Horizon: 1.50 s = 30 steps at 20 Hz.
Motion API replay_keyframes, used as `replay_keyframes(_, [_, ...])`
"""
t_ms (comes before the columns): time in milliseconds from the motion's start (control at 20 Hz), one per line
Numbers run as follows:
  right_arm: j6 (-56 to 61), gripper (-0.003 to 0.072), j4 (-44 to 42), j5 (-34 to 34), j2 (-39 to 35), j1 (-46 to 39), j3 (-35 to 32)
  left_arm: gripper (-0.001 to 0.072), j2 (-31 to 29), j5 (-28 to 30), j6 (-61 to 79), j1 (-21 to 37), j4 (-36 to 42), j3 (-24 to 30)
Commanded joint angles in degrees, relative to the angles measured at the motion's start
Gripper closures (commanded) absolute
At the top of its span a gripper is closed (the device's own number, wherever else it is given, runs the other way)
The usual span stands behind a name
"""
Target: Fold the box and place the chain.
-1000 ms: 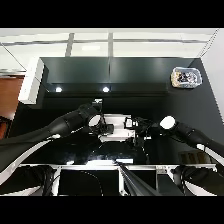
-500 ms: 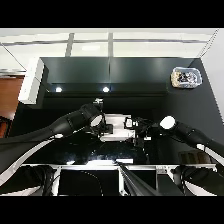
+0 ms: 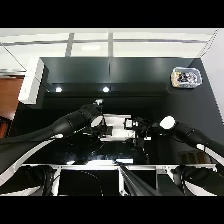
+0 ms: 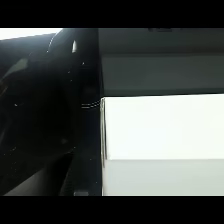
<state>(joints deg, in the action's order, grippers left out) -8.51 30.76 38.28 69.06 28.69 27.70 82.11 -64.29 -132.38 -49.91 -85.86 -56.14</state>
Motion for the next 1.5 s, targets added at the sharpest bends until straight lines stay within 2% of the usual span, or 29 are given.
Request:
replay_keyframes(0, [0.11,0.0192,-0.09,0.00,0.02,0.00,0.07,0.0359,-0.02,0.57,-0.11,0.00,0.00,-0.07])
replay_keyframes(300, [0.11,0.0192,-0.09,0.00,0.02,0.00,0.04,0.0378,-0.02,1.57,-0.11,0.00,0.00,-0.37])
replay_keyframes(400, [0.09,0.0192,-0.09,0.00,0.02,0.00,0.07,0.0686,-0.02,2.75,-0.09,0.00,0.04,-0.37])
replay_keyframes(650, [0.15,0.0190,-0.11,0.04,0.02,0.00,0.07,0.0687,-0.02,4.24,-0.07,0.00,0.87,-0.42])
replay_keyframes(700, [0.96,0.0143,-0.11,0.04,0.02,0.00,0.07,0.0687,-0.02,4.20,-0.09,0.00,0.85,-0.42])
replay_keyframes(750, [2.01,0.0004,-0.04,0.07,-0.17,-0.02,0.09,0.0687,-0.02,4.13,-0.09,0.02,0.85,-0.42])
replay_keyframes(900, [5.70,0.0004,2.27,1.70,-3.48,-0.13,0.13,0.0687,-0.02,3.78,-0.09,0.13,0.85,-0.42])
replay_keyframes(1050, [9.97,0.0005,11.58,4.28,-8.46,-0.13,0.13,0.0686,-0.02,3.61,-0.07,0.13,0.85,-0.42])
replay_keyframes(1200, [10.64,0.0004,17.51,5.40,-9.42,-0.07,0.07,0.0685,-0.02,3.78,-0.07,0.22,0.83,-0.42])
replay_keyframes(1450, [9.92,0.0006,17.33,4.00,-9.16,0.00,0.07,0.0685,-0.02,3.58,-0.07,0.24,0.85,-0.42])
